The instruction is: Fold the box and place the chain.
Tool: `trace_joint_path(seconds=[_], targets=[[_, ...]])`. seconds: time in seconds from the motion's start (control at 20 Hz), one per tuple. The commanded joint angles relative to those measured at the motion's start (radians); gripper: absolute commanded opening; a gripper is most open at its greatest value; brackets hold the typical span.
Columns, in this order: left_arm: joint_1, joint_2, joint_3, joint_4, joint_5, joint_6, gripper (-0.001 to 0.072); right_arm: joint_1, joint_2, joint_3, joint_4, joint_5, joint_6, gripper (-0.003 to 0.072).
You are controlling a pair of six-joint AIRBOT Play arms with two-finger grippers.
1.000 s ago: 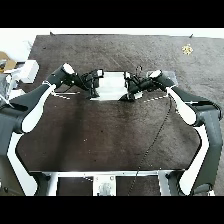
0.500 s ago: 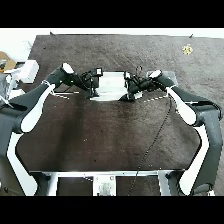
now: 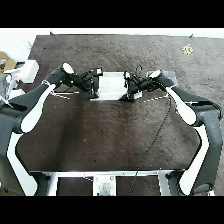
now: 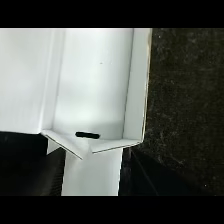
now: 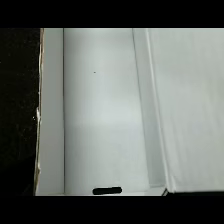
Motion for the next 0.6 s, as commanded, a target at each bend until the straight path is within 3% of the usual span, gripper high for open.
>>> trace_joint_path(seconds=[0.0, 0.3, 0.4, 0.55], targets=[[0.001, 0.001, 0.001, 0.012, 0.016, -0.013, 0.0422, -0.001, 0.0, 0.0, -0.003, 0.005, -0.003, 0.0486], [0.001, 0.0, 0.0, 0.0, 0.061, -0.004, 0.04, -0.001, 0.0, 0.0, -0.003, 0.005, -0.003, 0.0486], [0.0, 0.0, 0.0, -0.005, 0.058, -0.004, 0.018, -0.001, 0.0, 0.0, -0.003, 0.005, -0.003, 0.0486], [0.0, 0.0, 0.0, -0.009, 0.04, -0.005, 0.0173, -0.001, 0.0, 0.0, -0.003, 0.005, -0.003, 0.0486]])
